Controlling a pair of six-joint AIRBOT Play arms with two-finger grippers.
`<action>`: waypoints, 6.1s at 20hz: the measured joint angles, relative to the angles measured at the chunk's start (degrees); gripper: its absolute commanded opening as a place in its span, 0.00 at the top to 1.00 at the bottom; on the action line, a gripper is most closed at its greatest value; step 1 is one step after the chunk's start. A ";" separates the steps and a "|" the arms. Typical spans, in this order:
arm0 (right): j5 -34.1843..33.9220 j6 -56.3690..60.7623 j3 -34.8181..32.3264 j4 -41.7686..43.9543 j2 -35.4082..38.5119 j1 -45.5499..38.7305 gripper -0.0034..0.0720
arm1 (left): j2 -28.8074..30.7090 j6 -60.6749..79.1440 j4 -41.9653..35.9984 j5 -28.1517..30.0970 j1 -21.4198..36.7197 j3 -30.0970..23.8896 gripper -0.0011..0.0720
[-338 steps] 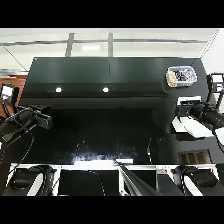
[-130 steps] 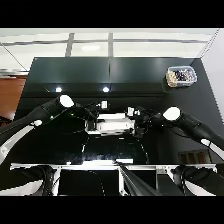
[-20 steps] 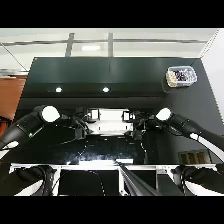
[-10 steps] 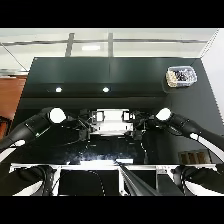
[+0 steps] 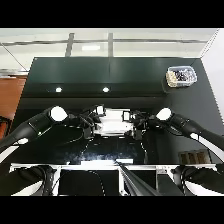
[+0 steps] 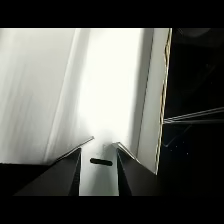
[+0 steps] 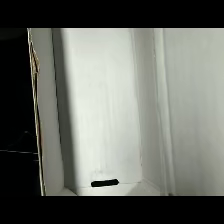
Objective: Fold the box and place the chain.
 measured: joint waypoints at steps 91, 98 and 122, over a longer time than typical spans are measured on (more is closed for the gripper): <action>-0.02 0.00 0.00 0.04 0.00 0.00 0.65 | -8.74 -101.35 28.37 -11.63 -7.41 15.43 0.36; -0.02 0.00 0.00 0.04 0.00 0.00 0.65 | -11.80 -116.28 36.06 -15.47 -12.68 18.86 0.39; -0.02 0.00 0.00 0.02 0.00 0.00 0.65 | -18.10 -120.63 38.16 -22.05 -14.25 24.81 0.71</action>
